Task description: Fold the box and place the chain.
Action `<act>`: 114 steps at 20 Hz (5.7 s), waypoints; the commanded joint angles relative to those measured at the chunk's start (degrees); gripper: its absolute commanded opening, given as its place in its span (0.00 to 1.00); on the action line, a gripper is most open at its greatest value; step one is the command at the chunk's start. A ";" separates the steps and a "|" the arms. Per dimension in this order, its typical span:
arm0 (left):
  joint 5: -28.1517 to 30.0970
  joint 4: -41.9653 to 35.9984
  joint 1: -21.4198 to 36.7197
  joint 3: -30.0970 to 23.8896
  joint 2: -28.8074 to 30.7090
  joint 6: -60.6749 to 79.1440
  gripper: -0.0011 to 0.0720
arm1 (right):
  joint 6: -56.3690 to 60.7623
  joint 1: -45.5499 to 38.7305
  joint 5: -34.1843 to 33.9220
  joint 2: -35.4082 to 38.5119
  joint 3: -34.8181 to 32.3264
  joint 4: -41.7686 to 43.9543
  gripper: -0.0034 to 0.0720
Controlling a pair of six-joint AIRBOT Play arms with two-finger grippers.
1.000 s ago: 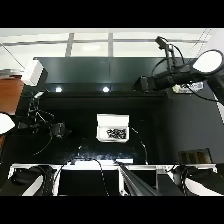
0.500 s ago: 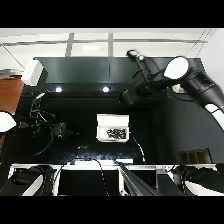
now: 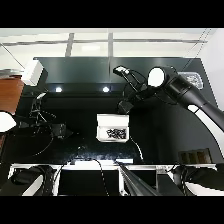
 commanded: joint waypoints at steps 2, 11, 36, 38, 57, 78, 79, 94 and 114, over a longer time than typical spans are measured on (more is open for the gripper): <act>-0.59 -0.02 0.04 -0.02 0.00 0.07 0.96 | -0.37 0.20 0.63 -0.31 0.04 -0.70 0.98; -0.85 -0.04 0.04 -0.02 0.00 0.07 0.96 | -6.21 0.26 1.97 -0.35 0.02 -0.50 0.98; -0.98 0.00 0.04 -0.02 0.00 -0.13 0.96 | -12.33 5.18 14.51 -0.35 0.04 6.12 0.97; -0.98 0.00 0.04 -0.02 0.00 -0.13 0.96 | -12.79 6.19 13.84 -0.35 0.02 5.49 0.97; -1.07 0.00 0.07 -0.02 0.00 -0.15 0.96 | -6.73 2.05 5.88 -2.23 2.80 3.48 0.97; -0.79 0.00 0.07 -0.02 0.00 -0.13 0.96 | -17.09 4.72 10.86 -2.45 -1.64 8.52 0.75; -0.79 0.00 0.07 -0.02 0.00 -0.13 0.96 | -17.22 4.72 10.91 -2.45 -1.64 8.52 0.75; -0.72 0.00 0.07 -0.02 0.00 -0.13 0.96 | -16.76 8.22 8.76 -2.45 -2.54 3.10 0.28; -0.57 2.03 0.07 -0.02 0.00 -0.09 0.96 | -11.17 9.03 6.16 -2.21 -2.45 -1.95 0.97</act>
